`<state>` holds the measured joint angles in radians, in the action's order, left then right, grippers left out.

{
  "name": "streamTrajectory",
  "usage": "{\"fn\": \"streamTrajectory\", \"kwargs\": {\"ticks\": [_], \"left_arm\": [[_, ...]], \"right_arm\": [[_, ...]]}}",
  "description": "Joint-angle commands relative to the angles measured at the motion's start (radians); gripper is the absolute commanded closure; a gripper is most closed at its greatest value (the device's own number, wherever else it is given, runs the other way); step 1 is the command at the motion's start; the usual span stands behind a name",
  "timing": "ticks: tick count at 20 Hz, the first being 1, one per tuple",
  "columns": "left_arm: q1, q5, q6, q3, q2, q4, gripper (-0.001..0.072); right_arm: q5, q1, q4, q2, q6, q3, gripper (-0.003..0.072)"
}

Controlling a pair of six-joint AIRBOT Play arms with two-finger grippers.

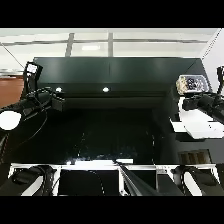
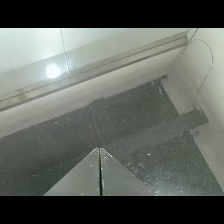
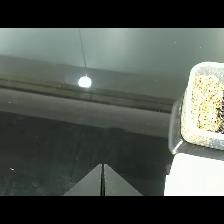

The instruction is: Fold the box and place the chain.

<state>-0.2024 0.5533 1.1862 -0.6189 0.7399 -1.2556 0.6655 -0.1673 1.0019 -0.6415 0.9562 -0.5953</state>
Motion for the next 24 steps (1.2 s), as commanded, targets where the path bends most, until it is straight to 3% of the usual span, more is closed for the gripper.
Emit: {"fn": "streamTrajectory", "kwargs": {"ticks": [1,17,19,23,24], "left_arm": [[0.0,0.0,0.0,0.0,-0.001,0.0,0.0684],[-0.001,-0.002,0.0,0.0,-0.001,0.027,0.0685],[-0.001,-0.035,0.0,0.0,0.0,0.04,0.0684],[-0.001,-0.064,0.0,0.001,0.032,0.096,0.0682],[-0.001,-0.06,0.0,0.001,0.055,0.121,0.0642]], "right_arm": [[0.0,0.001,0.0,0.001,0.0,0.0,0.067],[-0.043,0.001,-0.008,0.001,0.001,0.0,0.067],[-0.046,0.001,-0.067,0.001,0.001,0.0,0.067],[-0.189,0.001,-0.117,-0.052,0.0,0.002,0.0669],[-0.225,-0.001,-0.095,-0.086,0.002,0.002,0.0528]]}}
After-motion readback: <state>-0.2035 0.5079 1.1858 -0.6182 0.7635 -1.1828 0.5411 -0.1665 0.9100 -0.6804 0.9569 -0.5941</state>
